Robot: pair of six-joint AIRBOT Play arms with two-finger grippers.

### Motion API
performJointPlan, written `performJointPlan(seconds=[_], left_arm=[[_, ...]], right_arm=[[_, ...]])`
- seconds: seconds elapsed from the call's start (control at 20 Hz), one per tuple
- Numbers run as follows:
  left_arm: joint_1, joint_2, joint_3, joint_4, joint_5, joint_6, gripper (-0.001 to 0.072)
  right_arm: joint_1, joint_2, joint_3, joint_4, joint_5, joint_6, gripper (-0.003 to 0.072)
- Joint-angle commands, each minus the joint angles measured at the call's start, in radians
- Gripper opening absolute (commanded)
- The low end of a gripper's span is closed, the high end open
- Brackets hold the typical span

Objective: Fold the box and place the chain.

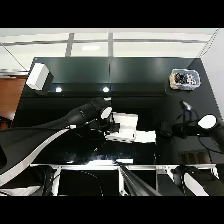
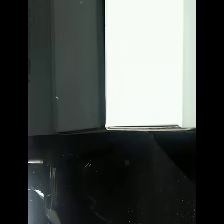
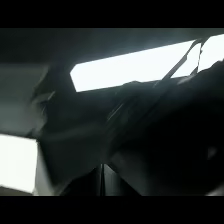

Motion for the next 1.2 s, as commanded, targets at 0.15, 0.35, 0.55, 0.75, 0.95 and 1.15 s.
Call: performJointPlan(seconds=[0.15,0.35,0.55,0.75,0.95,1.15], left_arm=[[0.000,0.000,0.000,0.000,-0.001,-0.001,0.0031],[0.000,0.000,0.000,0.000,-0.001,0.000,0.0031],[0.000,0.000,0.000,-0.001,-0.001,-0.001,0.0031],[0.000,0.000,0.000,-0.001,-0.001,0.000,0.0031],[0.001,0.000,0.000,0.000,-0.001,0.000,0.0031],[0.000,0.000,0.000,0.000,-0.001,-0.001,0.0031]], right_arm=[[0.109,-0.224,-0.024,0.375,0.030,-0.290,0.0016],[0.117,-0.238,0.038,0.494,0.164,-0.463,0.0018],[0.117,-0.238,0.099,0.494,0.203,-0.447,0.0585],[0.119,-0.238,0.108,0.520,0.209,-0.444,0.0585],[0.138,-0.238,0.116,0.542,0.203,-0.434,0.0583],[0.230,-0.238,0.121,0.532,0.109,-0.359,0.0581]])
